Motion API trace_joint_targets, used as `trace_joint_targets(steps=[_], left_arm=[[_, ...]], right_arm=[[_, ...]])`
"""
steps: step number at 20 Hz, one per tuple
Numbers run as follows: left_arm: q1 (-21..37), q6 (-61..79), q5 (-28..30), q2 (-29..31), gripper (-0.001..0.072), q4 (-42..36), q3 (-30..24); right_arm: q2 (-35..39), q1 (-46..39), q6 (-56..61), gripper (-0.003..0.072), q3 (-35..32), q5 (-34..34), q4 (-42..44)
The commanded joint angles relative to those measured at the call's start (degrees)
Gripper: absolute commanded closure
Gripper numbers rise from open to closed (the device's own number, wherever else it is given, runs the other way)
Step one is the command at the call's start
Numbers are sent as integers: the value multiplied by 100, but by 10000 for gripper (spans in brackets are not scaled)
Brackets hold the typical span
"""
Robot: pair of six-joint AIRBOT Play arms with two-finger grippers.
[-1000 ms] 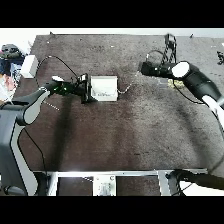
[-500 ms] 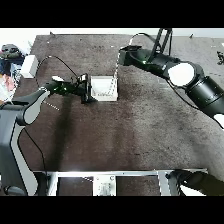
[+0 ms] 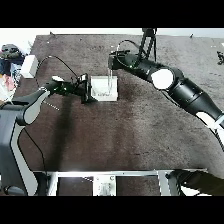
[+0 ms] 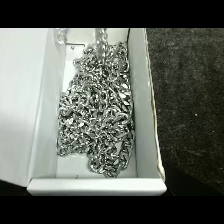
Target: Fold the box and place the chain.
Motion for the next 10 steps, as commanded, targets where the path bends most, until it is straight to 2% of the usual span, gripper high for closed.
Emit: trace_joint_targets(steps=[1, 3, 4, 5, 10], left_arm=[[-2, 2, 0, 2, 359, 2, 4], [-2, 2, 0, 2, 359, 2, 4], [-2, 2, 0, 2, 359, 2, 4], [-2, 2, 0, 2, 359, 2, 4], [-2, 2, 0, 2, 359, 2, 4]], right_arm=[[-190, 17, 9, 678, 4, -24, -2], [-308, 15, 2, 676, -2, 66, -15], [-354, 13, -9, 553, -2, 133, -129], [-380, 7, -9, 469, -2, 149, -321], [-393, -573, -212, 453, 4, 326, -490]])
